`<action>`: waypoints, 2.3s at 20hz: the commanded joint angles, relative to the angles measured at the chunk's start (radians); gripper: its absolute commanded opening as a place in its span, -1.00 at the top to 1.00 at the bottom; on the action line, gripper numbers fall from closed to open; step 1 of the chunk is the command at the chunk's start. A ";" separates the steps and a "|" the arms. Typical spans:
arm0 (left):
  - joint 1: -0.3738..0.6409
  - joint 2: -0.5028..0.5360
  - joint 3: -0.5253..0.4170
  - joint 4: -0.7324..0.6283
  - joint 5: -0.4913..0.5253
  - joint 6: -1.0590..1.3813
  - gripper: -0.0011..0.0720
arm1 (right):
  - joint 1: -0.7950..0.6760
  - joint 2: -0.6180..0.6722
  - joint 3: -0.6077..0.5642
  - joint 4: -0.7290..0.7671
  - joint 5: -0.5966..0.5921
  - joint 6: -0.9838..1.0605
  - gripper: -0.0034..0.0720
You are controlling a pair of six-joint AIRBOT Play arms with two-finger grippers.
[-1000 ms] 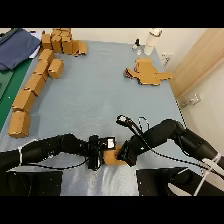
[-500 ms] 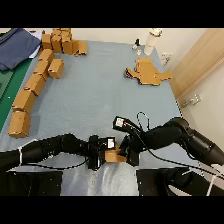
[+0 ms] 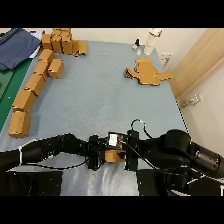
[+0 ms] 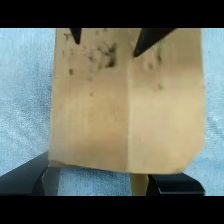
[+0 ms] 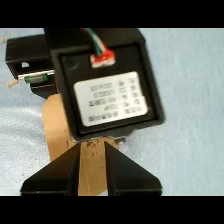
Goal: Fold the box.
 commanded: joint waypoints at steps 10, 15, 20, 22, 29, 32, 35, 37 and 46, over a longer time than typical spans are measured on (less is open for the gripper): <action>0.000 0.001 0.000 0.000 0.000 0.000 -0.26 | 0.325 0.104 -0.099 -0.406 0.068 0.267 -0.52; 0.000 0.001 0.000 0.000 0.002 0.000 -0.26 | 0.343 0.053 -0.099 -0.413 0.064 0.268 -0.52; 0.000 0.001 0.000 0.000 0.000 0.000 -0.26 | 0.343 -0.004 -0.099 -0.432 0.065 0.269 -0.52; 0.000 0.001 0.000 0.000 0.000 0.000 -0.26 | 0.343 -0.010 -0.099 -0.458 0.064 0.269 -0.52; 0.000 0.001 0.000 0.000 -0.001 0.000 -0.26 | 0.345 -0.009 -0.097 -0.447 0.061 0.269 -0.51; 0.000 0.001 0.000 0.000 0.000 0.000 -0.26 | 0.369 -0.008 -0.091 -0.395 0.042 0.269 -0.47; 0.000 0.001 0.000 0.000 -0.001 0.000 -0.26 | 0.442 0.002 -0.111 -0.486 0.030 0.277 -0.47; 0.000 0.001 0.000 0.000 0.000 0.000 -0.26 | 0.483 0.027 -0.135 -0.526 0.038 0.297 -0.47; 0.000 0.001 0.000 0.000 0.000 0.000 -0.26 | 0.501 0.060 -0.146 -0.616 0.090 0.372 -0.48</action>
